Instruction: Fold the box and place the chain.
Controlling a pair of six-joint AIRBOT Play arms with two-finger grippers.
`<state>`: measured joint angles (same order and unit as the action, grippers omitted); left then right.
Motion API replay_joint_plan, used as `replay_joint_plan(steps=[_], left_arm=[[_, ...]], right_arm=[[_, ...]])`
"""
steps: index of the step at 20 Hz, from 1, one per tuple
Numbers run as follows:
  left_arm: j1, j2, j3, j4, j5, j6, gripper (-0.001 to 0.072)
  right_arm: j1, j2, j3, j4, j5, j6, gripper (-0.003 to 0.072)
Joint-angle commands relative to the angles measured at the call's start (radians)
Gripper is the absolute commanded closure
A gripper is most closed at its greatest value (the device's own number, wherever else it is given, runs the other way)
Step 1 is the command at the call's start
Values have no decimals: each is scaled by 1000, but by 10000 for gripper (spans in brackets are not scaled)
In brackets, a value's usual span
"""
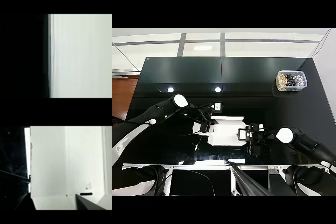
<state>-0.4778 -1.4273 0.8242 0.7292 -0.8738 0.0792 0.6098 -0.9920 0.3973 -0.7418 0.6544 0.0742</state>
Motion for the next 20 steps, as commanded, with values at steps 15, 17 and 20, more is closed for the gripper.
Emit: replay_joint_plan(steps=[15,17,20], left_arm=[[-1,0,0,0,-2,-1,680],[-1,0,0,0,-2,-1,680],[-1,0,0,0,-1,0,680]], right_arm=[[-64,21,132,-129,-46,195,3],[-82,21,137,-123,-13,175,3],[-82,11,137,-90,-13,132,4]])
